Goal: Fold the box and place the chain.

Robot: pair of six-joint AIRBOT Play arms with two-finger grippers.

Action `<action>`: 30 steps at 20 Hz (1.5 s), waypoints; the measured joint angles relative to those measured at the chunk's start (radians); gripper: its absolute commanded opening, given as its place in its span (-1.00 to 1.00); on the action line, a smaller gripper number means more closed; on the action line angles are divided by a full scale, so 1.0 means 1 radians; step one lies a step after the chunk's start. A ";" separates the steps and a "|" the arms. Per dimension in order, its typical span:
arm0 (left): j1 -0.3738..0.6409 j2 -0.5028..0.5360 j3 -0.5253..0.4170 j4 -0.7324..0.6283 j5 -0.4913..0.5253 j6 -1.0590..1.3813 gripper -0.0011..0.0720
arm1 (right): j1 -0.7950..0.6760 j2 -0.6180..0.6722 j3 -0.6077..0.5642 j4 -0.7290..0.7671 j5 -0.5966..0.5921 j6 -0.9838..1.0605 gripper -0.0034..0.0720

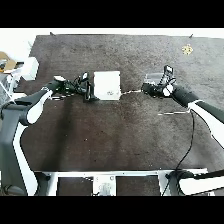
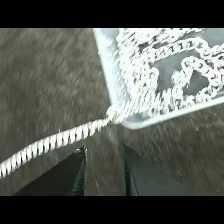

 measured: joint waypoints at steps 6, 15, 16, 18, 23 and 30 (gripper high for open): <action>0.000 0.000 0.000 0.000 0.000 0.000 0.46 | 0.003 -0.075 0.029 0.084 -0.098 0.013 -0.90; 0.000 0.000 0.000 0.000 0.000 0.000 0.46 | 0.174 0.205 0.086 0.092 -0.126 -0.142 -0.90; 0.000 0.000 0.000 0.000 0.000 0.000 0.46 | 0.202 0.235 0.109 0.089 -0.126 -0.161 -0.90; 0.000 0.000 0.000 0.000 0.000 0.000 0.46 | 0.262 0.275 0.169 0.071 -0.127 -0.188 -0.90; 0.000 0.000 0.000 0.000 0.000 0.000 0.46 | 0.391 0.306 0.280 0.010 -0.119 -0.214 -0.90; 0.000 0.000 0.000 0.000 0.000 0.000 0.46 | 0.449 0.201 0.205 -0.007 -0.032 -0.168 -0.84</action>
